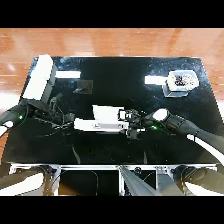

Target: Fold the box and place the chain.

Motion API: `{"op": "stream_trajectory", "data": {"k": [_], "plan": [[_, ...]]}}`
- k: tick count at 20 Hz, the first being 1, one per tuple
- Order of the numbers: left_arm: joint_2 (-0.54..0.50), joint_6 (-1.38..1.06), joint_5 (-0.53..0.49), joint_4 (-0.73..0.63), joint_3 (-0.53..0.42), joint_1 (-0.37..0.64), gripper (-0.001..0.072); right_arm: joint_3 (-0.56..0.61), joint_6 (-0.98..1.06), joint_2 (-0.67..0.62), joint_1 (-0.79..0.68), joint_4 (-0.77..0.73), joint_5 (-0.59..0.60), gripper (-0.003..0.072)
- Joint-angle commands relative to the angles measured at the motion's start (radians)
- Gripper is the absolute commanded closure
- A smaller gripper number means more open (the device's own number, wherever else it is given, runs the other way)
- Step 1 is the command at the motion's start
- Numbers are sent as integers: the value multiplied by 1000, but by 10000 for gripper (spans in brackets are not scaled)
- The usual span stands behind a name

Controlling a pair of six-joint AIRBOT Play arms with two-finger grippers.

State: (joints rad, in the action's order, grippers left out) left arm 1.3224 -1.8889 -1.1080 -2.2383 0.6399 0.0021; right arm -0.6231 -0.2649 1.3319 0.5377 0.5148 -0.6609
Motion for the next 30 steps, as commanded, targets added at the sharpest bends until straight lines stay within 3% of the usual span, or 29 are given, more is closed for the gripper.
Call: {"op": "stream_trajectory", "data": {"k": [1, 6, 7, 9, 10, 21, 22, 23, 30], "plan": [[34, 7, 41, -19, 1, -79, 690, 0, 0, 0, 0, -1, 0, 146], [37, 7, 30, -49, 11, -115, 681, 0, 0, 0, 0, 0, 0, 146], [37, 6, 21, -49, 16, -115, 591, 0, 0, 0, 0, 0, 0, 147], [37, 5, -22, -49, 39, -115, 293, 0, 0, 0, 0, 0, 0, 147], [37, 4, -43, -49, 53, -115, 216, 0, 0, 0, 0, 0, 0, 146], [36, 4, -121, -109, 135, -145, 193, 0, 0, 0, 0, 0, 0, 147], [36, 4, -121, -109, 137, -157, 165, 0, 0, 0, 0, 0, 0, 146], [36, 4, -121, -109, 141, -168, 88, 0, 0, 0, 0, 0, 0, 146], [36, 4, -115, -108, 164, -185, 87, 0, 0, 0, 0, 0, 0, 146]]}}
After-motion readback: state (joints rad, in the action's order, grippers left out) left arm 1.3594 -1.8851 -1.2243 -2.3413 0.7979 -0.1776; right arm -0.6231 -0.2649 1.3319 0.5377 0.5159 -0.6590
